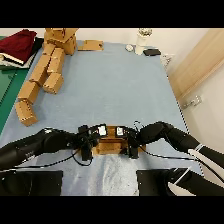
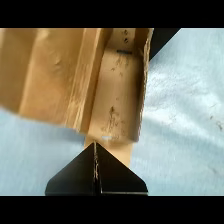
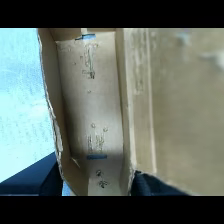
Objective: Fold the box.
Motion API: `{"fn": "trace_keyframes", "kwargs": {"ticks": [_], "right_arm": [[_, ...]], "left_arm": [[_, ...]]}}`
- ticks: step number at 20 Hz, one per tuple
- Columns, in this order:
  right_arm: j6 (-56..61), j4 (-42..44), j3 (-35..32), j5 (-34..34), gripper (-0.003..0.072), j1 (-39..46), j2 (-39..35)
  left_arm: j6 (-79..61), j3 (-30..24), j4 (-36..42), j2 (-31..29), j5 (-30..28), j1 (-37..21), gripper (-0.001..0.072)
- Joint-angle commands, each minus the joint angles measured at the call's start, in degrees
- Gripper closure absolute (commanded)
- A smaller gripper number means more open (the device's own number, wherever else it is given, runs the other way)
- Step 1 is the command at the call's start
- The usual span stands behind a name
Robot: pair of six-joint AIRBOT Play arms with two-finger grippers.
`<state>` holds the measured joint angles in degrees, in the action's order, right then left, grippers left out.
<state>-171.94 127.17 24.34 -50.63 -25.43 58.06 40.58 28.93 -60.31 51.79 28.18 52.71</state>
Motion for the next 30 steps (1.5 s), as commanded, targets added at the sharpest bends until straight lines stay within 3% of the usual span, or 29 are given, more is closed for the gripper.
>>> {"fn": "trace_keyframes", "kwargs": {"ticks": [1, 4, 6, 8, 10, 14, 18, 25, 30], "right_arm": [[0.0, -0.3, 0.0, 0.0, 0.028, 0.0, 0.0], [0.0, -0.3, 0.0, 0.0, 0.028, 0.0, 0.0], [0.0, -0.3, 0.0, 0.0, 0.028, 0.0, 0.0], [0.0, -0.3, 0.0, 0.0, 0.028, 0.0, 0.0], [0.0, -0.4, 0.0, 0.0, 0.028, 0.0, 0.0], [0.0, -0.4, 0.0, 0.0, 0.028, 0.0, 0.0], [0.0, -0.4, 0.0, 0.0, 0.028, 0.0, 0.0], [0.0, -0.5, 0.0, 0.0, 0.028, 0.0, 0.0], [0.0, -0.5, 0.0, 0.0, 0.028, 0.0, 0.0]], "left_arm": [[27.8, 0.0, -20.9, -7.4, 9.3, 0.0, 0.0697], [66.2, -0.5, -38.1, -13.8, 19.0, -0.8, 0.0697], [83.7, -1.7, -42.4, -15.6, 25.3, -4.6, 0.0697], [81.2, -3.8, -33.0, -15.2, 25.2, -9.6, 0.0698], [74.0, -6.1, -20.2, -12.8, 21.4, -12.5, 0.0699], [65.4, -6.8, -6.7, -6.0, 14.9, -11.4, 0.0701], [65.3, -6.8, -2.9, -2.1, 9.9, -6.8, 0.0701], [65.3, -6.8, 0.3, -1.4, 1.7, -2.7, 0.07], [65.3, -6.7, 1.2, -1.7, 1.4, -1.6, 0.0701]]}}
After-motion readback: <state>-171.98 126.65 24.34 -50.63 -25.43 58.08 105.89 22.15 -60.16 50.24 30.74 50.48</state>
